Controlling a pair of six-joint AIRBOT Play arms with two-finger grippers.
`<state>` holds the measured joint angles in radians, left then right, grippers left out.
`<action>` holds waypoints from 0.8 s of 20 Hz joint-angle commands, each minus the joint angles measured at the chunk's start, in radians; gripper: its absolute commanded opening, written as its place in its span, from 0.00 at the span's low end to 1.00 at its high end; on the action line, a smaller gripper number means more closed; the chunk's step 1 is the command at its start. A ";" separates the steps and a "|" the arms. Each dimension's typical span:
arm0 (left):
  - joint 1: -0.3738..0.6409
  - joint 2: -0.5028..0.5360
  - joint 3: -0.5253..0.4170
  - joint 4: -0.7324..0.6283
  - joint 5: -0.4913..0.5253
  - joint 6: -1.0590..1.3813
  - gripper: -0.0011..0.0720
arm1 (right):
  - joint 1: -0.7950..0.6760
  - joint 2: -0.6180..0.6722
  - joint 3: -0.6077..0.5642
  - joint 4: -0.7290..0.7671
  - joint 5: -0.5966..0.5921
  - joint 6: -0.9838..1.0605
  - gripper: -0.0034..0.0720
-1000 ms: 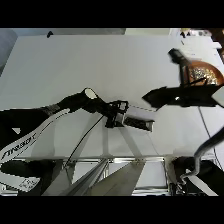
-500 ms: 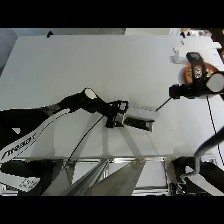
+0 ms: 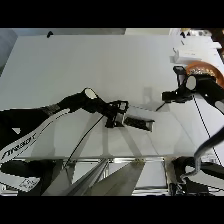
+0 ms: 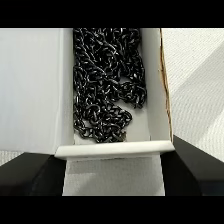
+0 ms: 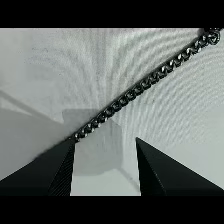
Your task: Fold the box and place the chain.
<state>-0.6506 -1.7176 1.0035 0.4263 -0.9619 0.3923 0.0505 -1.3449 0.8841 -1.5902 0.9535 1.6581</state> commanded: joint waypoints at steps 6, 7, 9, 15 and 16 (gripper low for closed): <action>0.001 0.001 0.000 0.000 0.000 0.000 0.30 | 0.000 -0.077 -0.001 -0.002 -0.052 0.019 0.48; 0.001 0.000 0.000 0.000 0.000 0.000 0.30 | 0.000 -0.079 -0.002 -0.002 -0.055 0.021 0.45; 0.001 0.001 0.000 0.000 0.000 0.000 0.30 | 0.000 -0.089 -0.002 -0.002 -0.054 0.021 0.44; 0.001 0.001 0.000 0.000 0.000 0.000 0.30 | 0.000 -0.086 -0.003 -0.003 0.004 -0.016 0.07; 0.001 0.001 0.000 0.000 0.000 0.000 0.30 | 0.000 -0.072 -0.003 -0.008 0.019 -0.026 0.07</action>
<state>-0.6506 -1.7176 1.0035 0.4263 -0.9615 0.3923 0.0505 -1.4322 0.8814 -1.5921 0.9241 1.6619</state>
